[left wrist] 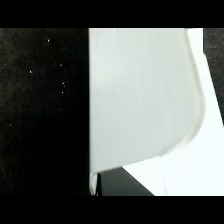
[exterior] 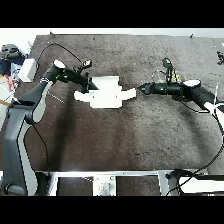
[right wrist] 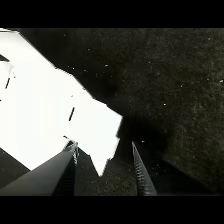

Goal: Fold the box and place the chain.

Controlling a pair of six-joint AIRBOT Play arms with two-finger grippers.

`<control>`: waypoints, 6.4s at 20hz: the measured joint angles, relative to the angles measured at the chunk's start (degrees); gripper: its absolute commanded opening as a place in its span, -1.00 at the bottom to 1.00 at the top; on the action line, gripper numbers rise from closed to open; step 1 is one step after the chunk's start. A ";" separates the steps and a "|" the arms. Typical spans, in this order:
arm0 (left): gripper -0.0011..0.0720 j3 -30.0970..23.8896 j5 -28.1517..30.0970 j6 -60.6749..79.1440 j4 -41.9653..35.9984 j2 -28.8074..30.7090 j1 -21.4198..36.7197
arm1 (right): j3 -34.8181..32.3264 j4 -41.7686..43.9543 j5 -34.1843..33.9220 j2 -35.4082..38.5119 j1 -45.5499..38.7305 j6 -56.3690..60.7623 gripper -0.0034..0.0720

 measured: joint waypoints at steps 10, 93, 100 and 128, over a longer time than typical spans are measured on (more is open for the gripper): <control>-0.94 -2.14 2.43 0.96 1.11 0.09 -0.07 | 0.00 0.22 0.00 0.00 1.84 -9.75 0.13; -0.94 -2.23 2.84 1.05 1.07 0.09 -0.11 | 38.77 -13.99 18.32 -34.10 14.56 -34.03 0.76; -0.94 -2.25 2.86 1.03 1.05 0.07 -0.11 | 38.77 -13.70 17.81 -34.10 13.88 -34.36 0.71; -0.94 -2.25 2.89 1.03 1.07 0.09 -0.07 | 38.77 -12.33 16.15 -35.30 13.79 -36.44 0.35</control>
